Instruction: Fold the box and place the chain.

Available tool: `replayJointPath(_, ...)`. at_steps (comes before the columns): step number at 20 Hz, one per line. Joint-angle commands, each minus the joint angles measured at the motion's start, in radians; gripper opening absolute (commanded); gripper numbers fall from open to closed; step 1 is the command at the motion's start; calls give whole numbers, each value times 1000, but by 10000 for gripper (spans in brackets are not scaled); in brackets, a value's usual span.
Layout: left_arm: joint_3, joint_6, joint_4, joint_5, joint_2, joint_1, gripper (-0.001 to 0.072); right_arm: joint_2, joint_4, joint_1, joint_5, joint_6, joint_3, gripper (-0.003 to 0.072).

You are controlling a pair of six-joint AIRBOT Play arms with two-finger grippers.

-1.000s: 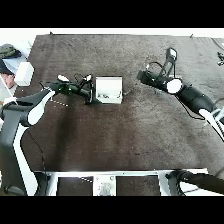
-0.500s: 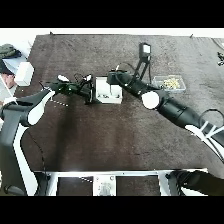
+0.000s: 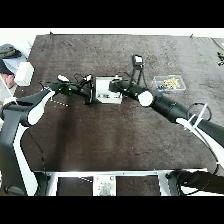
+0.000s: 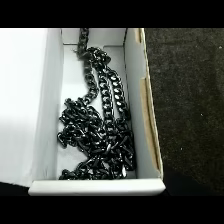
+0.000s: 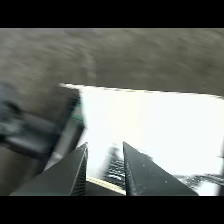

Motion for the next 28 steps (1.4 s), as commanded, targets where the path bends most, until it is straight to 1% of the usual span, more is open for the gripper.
replayJointPath(1, 0, 0, 0, 0, 0, 1, 404, 50, -68, -160, 151, 3, -45, 275)
replayJointPath(4, 0, 0, 0, 0, 0, 1, 405, 97, -76, -328, 151, 3, -163, 275)
replayJointPath(6, 0, 0, 0, 0, 0, 1, 404, 85, -75, -431, 150, 11, -225, 275)
replayJointPath(8, 0, 0, 0, 0, 0, 1, 404, 47, -65, -496, 150, 11, -240, 277)
replayJointPath(10, 0, 0, 0, 0, 0, 1, 404, 1, -40, -510, 108, 10, -239, 346)
replayJointPath(13, 0, 0, 0, 0, 0, 1, 404, -73, 31, -508, 4, 10, -235, 344)
replayJointPath(15, 0, 0, 0, 0, 0, 1, 404, -126, 66, -505, -8, 9, -194, 344)
replayJointPath(20, 0, 0, 0, 0, 0, 1, 404, -210, 64, -456, -43, -4, -63, 339)
replayJointPath(22, 0, 0, 0, 0, 0, 1, 404, -254, 65, -456, -32, 11, -32, 290)
replayJointPath(23, 0, 0, 0, 0, 0, 1, 404, -269, 69, -456, -34, 11, -28, 197)
replayJointPath(24, 0, 0, 0, 0, 0, 1, 404, -272, 75, -456, -32, 11, -28, 71)
replayJointPath(25, 0, 0, 0, 0, 0, 1, 404, -263, 89, -450, -25, 11, -29, -14)
replayJointPath(26, 0, 0, 0, 0, 0, 1, 404, -240, 102, -438, -16, 10, -29, -15)
replayJointPath(28, 0, 0, 0, 0, 0, 1, 404, -146, 100, -373, 1, -10, -29, -15)
